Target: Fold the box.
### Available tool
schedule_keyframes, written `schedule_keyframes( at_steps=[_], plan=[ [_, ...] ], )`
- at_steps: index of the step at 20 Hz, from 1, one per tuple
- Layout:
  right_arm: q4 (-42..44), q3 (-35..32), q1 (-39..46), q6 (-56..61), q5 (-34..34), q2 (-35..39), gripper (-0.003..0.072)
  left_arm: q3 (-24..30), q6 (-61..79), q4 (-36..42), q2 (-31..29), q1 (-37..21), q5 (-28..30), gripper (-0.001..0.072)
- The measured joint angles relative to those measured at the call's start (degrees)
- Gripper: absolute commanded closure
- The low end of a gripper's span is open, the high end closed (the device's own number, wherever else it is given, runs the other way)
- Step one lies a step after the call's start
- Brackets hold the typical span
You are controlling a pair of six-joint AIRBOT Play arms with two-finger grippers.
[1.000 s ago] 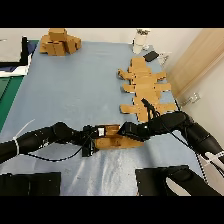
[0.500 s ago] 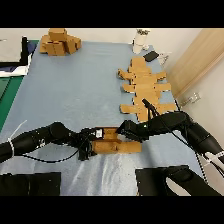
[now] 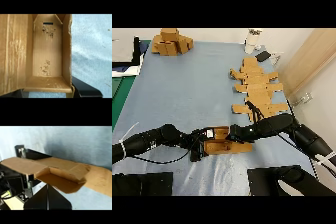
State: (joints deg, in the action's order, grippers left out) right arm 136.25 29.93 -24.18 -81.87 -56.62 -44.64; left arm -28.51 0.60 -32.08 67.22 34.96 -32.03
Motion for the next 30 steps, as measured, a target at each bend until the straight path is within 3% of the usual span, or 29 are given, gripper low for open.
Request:
schedule_keyframes(
  at_steps=[8,17,25,30],
  plan=[
    [1.4,2.0,-8.5,-4.4,14.1,-8.6,0.0684,0.3,-0.1,-0.2,0.0,0.0,0.3,0.0347],
    [0.5,3.0,-12.7,-5.7,20.5,-17.3,0.0684,0.3,-0.2,-0.2,0.0,-0.1,0.4,0.0348],
    [-1.2,3.3,-13.0,-6.4,21.5,-17.4,0.0684,0.3,-0.1,-0.3,0.0,-0.1,0.5,0.0348],
    [-8.2,6.2,-9.0,-6.4,15.9,-10.1,0.0684,0.3,-0.1,-0.3,0.0,-0.1,0.5,0.0348]
  ],
)
